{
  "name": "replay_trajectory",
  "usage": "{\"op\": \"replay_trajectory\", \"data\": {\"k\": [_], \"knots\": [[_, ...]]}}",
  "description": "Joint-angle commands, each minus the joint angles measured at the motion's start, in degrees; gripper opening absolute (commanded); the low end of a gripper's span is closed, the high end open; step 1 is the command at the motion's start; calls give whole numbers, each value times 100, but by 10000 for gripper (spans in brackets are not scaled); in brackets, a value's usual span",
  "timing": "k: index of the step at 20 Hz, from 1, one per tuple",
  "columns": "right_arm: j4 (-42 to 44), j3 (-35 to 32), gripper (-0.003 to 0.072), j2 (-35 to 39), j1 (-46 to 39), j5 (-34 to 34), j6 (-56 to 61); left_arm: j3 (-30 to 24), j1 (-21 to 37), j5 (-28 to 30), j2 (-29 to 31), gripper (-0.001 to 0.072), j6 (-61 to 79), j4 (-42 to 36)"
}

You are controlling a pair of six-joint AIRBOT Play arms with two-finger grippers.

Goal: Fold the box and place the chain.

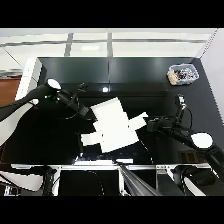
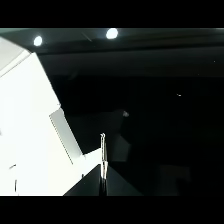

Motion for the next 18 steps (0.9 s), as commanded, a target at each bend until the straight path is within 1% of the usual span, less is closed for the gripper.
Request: {"op": "replay_trajectory", "data": {"k": [1,5,9,12,13,15,16,17,18], "knots": [[4,-2,20,0,4,-26,0,-501,-4,542,72,309,345,-546],[4,-2,20,0,4,-20,61,-511,-420,1036,72,309,343,-549],[0,-2,20,0,4,-17,125,-511,-697,1016,68,309,350,-553],[0,-2,20,0,4,-17,125,-509,-938,870,68,308,570,-546],[0,-2,20,0,4,-17,125,-509,-992,841,68,297,636,-542],[0,-2,20,0,4,-15,125,-507,-1029,782,68,201,730,-474],[-2,-2,20,0,4,-7,125,-507,-1012,702,68,92,752,-455],[-4,-2,20,0,4,9,125,-507,-979,566,68,28,876,-485],[-22,0,28,0,2,-4,122,-507,-929,511,68,27,874,-485]]}}
